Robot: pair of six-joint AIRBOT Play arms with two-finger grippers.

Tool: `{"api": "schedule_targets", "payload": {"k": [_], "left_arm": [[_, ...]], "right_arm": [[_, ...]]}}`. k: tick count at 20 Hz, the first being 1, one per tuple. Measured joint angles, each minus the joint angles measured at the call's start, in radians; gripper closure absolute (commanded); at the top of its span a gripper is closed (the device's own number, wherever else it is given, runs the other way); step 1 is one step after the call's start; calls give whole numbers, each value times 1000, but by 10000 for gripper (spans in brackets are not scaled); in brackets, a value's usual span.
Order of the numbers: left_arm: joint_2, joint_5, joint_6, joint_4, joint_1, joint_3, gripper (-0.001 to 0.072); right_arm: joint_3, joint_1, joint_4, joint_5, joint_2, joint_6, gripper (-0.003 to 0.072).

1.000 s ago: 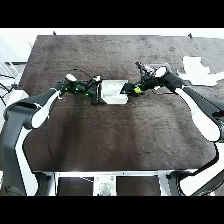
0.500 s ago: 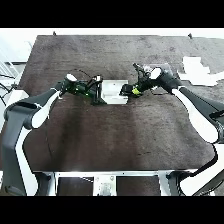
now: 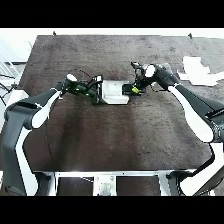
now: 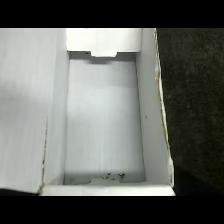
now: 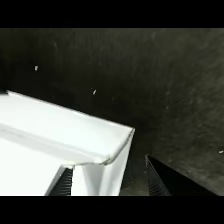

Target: Fold the box and place the chain.

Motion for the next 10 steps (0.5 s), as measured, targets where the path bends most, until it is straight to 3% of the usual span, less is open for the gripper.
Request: {"api": "schedule_targets", "payload": {"k": [10], "left_arm": [[0,1,0,1,0,0,321]], "right_arm": [[194,72,-200,196,-105,109,176]]}}
